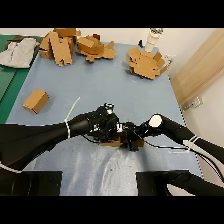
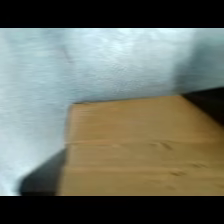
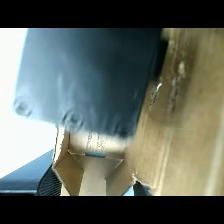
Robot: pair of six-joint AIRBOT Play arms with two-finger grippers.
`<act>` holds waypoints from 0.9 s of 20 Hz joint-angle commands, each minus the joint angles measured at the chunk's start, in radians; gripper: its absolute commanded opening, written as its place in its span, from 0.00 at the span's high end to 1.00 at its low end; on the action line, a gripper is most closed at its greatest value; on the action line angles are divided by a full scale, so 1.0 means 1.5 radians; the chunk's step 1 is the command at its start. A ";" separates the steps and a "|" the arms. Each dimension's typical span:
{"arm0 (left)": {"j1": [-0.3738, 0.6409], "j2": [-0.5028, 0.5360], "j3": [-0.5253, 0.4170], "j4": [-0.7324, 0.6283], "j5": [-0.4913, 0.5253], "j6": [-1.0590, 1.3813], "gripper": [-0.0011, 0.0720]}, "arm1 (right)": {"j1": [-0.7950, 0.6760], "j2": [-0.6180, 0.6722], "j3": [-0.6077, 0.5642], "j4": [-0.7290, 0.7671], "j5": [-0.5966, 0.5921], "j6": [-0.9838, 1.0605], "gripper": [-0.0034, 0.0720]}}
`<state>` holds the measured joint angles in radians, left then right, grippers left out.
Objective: Fold the box.
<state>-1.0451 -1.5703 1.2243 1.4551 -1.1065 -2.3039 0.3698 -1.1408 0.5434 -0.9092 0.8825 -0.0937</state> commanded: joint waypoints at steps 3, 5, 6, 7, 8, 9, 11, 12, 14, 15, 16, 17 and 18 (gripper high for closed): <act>-0.001 -0.009 0.001 -0.013 0.026 0.001 0.97 | 0.000 0.000 0.000 0.000 0.000 0.000 0.25; -0.001 -0.009 0.001 -0.016 0.026 0.002 0.97 | 0.000 0.000 0.000 0.000 0.000 0.000 0.25; -0.001 -0.009 0.001 -0.018 0.026 0.001 0.97 | 0.000 0.000 0.000 0.000 0.000 0.000 0.25; -0.001 -0.009 0.002 -0.024 0.027 0.001 0.97 | 0.000 0.000 0.000 0.000 0.000 0.000 0.25; -0.001 -0.009 0.002 -0.034 0.033 0.003 0.87 | 0.000 0.000 0.000 0.000 0.000 0.000 0.25; -0.001 -0.009 0.002 -0.042 0.036 0.003 0.43 | 0.000 0.000 0.000 0.000 0.000 0.000 0.25; -0.001 -0.009 0.002 -0.047 0.032 0.001 0.24 | 0.000 0.000 0.000 0.000 0.000 0.000 0.25; -0.001 -0.009 0.002 -0.048 0.031 0.001 0.24 | 0.000 0.000 0.000 0.001 0.000 0.000 0.25; -0.001 -0.007 0.002 -0.049 0.032 0.001 0.24 | 0.000 0.000 0.000 0.001 0.001 0.001 0.25; -0.001 -0.006 0.004 -0.048 0.029 0.001 0.24 | 0.000 0.000 0.000 0.000 0.000 0.006 0.25; -0.001 -0.004 0.006 -0.048 0.026 0.001 0.24 | 0.000 0.000 0.000 0.000 0.001 0.008 0.25; 0.000 -0.001 0.006 -0.046 0.026 0.001 0.24 | 0.000 0.000 0.000 0.000 0.001 0.010 0.25; 0.000 0.002 0.006 -0.045 0.022 0.000 0.24 | 0.000 0.000 0.000 0.000 0.001 0.010 0.25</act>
